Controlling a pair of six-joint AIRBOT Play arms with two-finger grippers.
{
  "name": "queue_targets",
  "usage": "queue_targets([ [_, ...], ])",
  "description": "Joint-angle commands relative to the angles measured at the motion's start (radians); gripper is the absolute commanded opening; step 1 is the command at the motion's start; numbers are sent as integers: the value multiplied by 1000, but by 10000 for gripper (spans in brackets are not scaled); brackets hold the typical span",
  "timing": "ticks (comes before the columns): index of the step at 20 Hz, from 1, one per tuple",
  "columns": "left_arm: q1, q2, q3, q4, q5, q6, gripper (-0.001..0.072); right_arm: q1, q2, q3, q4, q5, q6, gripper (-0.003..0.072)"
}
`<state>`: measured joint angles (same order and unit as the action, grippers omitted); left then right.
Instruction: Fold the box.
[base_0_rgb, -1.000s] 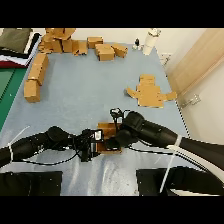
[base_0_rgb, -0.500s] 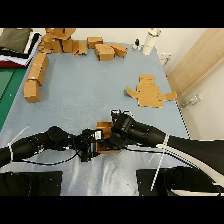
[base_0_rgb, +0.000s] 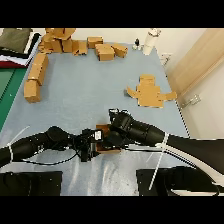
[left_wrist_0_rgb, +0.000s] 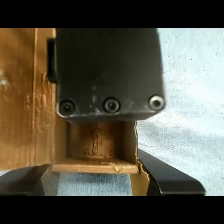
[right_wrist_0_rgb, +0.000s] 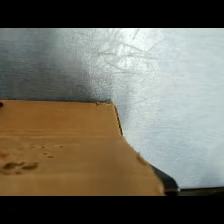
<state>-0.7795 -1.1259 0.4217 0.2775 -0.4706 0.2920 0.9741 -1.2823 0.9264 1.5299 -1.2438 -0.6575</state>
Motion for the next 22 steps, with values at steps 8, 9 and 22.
queue_targets([
  [8,0,-1,1,0,-1,-2,370,-2,88,30,-89,-177,5,394],
  [9,0,-1,1,0,-1,-2,370,-2,101,30,-86,-170,5,394],
  [22,14,-1,10,41,97,-2,370,-29,385,29,-100,-222,55,3],
])
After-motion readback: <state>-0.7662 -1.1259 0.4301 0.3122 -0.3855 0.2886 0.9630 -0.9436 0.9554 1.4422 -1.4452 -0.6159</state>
